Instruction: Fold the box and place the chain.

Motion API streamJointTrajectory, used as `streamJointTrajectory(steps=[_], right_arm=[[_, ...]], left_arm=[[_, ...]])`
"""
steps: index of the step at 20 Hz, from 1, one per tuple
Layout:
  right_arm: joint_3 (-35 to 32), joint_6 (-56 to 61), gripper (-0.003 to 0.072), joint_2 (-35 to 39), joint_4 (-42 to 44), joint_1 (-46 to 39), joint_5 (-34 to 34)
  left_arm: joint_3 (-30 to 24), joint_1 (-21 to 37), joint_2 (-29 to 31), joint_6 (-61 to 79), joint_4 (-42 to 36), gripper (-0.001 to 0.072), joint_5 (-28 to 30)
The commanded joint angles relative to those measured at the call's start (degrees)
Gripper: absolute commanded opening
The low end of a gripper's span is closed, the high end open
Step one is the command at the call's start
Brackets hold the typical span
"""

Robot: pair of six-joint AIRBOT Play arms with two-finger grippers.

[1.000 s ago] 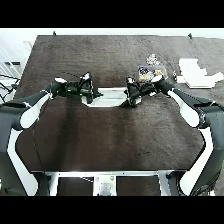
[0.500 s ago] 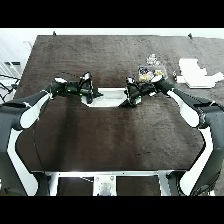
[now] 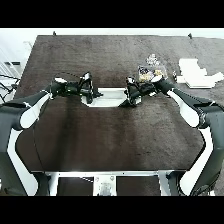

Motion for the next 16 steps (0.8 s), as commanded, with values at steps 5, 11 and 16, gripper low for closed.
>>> streamJointTrajectory(steps=[5,11,16], right_arm=[[0.0,0.0,0.0583,0.0,0.0,0.0,0.0],[0.0,0.0,0.0583,0.0,0.0,0.0,0.0],[0.0,0.0,0.0583,0.0,0.0,0.0,0.0]], left_arm=[[0.1,0.0,0.0,0.0,0.0,0.0022,-0.2],[0.1,0.0,0.1,0.0,-1.1,0.0307,-0.2],[0.1,0.0,0.4,0.8,-1.0,0.0375,-0.3]])
